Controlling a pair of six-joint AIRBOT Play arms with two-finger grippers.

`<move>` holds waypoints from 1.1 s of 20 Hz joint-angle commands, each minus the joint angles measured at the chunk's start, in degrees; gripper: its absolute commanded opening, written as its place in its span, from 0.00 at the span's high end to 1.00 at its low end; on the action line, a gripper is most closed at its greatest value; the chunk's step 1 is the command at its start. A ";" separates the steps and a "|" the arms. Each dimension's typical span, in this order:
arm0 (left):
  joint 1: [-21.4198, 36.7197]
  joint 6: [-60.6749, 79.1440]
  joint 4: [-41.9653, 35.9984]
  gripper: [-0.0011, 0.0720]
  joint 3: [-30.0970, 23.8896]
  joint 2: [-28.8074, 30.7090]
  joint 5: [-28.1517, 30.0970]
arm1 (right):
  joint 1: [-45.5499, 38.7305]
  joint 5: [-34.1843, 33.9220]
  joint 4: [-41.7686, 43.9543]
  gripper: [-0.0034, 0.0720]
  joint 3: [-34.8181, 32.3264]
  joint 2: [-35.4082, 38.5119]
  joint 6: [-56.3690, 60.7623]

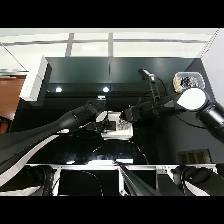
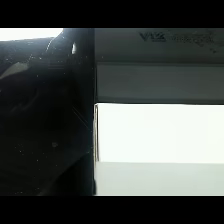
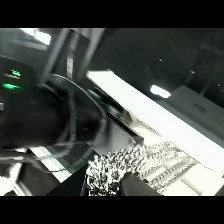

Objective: Fold the box and place the chain.

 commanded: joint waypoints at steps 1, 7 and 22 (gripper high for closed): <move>0.04 0.02 0.00 0.95 0.00 0.00 -0.02 | 0.87 -0.81 -4.28 0.95 -2.14 -1.57 1.95; 0.04 0.02 0.00 0.95 0.00 0.00 0.00 | -0.39 1.81 -5.29 0.59 -1.77 -2.27 2.03; 0.07 0.02 0.00 0.95 0.04 0.02 -0.24 | -21.62 15.65 -20.81 0.60 1.70 12.92 -0.22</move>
